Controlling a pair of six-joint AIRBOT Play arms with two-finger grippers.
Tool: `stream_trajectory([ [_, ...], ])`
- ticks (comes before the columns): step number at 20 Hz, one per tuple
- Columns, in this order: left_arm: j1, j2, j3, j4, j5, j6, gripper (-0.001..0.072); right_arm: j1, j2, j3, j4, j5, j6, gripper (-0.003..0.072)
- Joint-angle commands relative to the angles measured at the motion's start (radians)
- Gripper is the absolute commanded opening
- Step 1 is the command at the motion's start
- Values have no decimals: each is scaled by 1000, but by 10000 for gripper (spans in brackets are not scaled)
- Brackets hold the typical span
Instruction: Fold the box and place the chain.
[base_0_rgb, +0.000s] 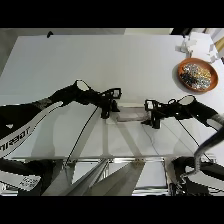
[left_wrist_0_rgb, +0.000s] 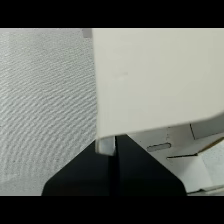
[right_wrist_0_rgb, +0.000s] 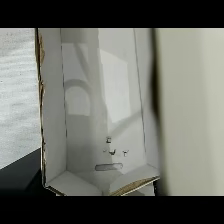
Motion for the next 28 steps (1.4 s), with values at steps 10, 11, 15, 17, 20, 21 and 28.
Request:
stream_trajectory([
  [10,-1,0,1,1,0,0,13,0,0,0,2,0,1,411],
  [11,-1,0,0,1,0,0,12,0,0,0,2,0,1,411],
  [15,-1,-1,0,-2,-18,0,11,0,0,0,2,0,1,411],
  [17,-1,0,0,-3,-24,-1,12,-1,0,0,2,0,1,411],
  [20,-1,0,0,-3,-57,-1,12,0,0,0,2,0,1,411],
  [21,-1,0,0,-3,-56,0,12,-1,0,0,2,0,1,411],
  [28,1,10,0,4,-46,-1,419,0,0,0,2,0,1,411],
])
